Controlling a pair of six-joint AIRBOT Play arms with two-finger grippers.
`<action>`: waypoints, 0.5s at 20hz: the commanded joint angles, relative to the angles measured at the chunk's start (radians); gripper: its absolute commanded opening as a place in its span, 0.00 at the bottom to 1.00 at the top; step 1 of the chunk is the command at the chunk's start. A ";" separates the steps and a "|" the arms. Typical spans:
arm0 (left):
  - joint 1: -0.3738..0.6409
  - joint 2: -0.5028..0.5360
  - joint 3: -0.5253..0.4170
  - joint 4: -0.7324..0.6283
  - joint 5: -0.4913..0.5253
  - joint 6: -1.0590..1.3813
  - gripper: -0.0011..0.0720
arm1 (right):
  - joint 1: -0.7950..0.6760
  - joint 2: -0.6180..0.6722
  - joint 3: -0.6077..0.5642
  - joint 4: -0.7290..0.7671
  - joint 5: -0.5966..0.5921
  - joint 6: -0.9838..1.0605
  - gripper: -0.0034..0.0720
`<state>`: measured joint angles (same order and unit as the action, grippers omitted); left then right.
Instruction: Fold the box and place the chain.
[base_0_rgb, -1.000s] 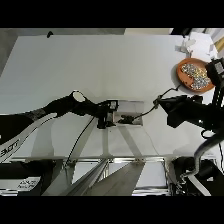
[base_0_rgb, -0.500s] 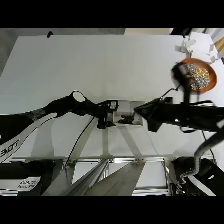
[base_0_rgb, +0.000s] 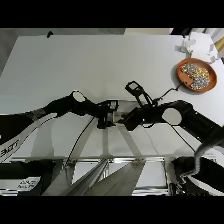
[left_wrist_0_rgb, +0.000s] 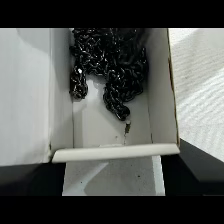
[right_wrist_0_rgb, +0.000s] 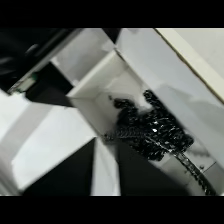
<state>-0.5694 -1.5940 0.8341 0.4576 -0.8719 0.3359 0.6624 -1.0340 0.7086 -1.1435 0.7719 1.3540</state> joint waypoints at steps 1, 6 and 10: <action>0.000 0.001 0.000 0.000 0.000 0.000 0.30 | 0.002 -0.023 0.003 -0.017 -0.024 0.011 0.37; 0.000 0.001 0.000 0.000 0.000 0.000 0.30 | -0.193 0.179 0.023 -0.051 0.135 0.010 0.32; 0.000 0.001 0.000 0.000 0.000 0.000 0.30 | -0.453 0.240 0.022 -0.146 0.283 0.011 0.30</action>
<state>-0.5694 -1.5940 0.8341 0.4576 -0.8719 0.3359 0.3664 -0.8391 0.7292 -1.2228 0.9436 1.3628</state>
